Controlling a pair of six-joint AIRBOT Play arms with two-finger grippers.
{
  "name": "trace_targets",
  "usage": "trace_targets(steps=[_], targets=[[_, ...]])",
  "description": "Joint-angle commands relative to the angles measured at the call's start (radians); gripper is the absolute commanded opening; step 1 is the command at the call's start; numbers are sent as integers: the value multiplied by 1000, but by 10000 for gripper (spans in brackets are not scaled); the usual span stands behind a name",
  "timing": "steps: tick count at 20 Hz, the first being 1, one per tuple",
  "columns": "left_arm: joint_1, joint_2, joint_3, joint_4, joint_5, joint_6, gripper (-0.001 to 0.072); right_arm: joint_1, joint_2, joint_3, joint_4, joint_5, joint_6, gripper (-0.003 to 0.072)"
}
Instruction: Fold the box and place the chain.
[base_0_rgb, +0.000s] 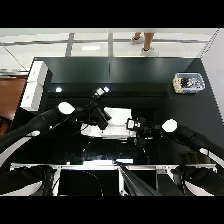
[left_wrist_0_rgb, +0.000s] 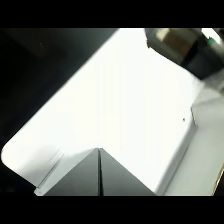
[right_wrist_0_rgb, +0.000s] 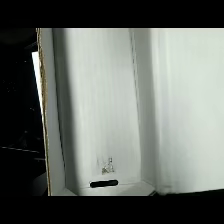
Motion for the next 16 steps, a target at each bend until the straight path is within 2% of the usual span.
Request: trace_targets(steps=[1, 8, 11, 14, 16], targets=[[1, -82, 71, 280, -212, -122, 29, 0, 0, 0, 1, -1, 2, 479], [4, -64, 141, 319, -182, -122, 29, 0, 0, 0, 1, -1, 2, 479], [35, 14, 148, 345, -203, -122, 29, 0, 0, 0, 1, -1, 2, 479], [91, 119, 137, 373, -303, -127, 29, 0, 0, 0, 1, -1, 2, 479], [131, 196, 97, 360, -349, -128, 29, 0, 0, 0, 1, -1, 2, 479]])
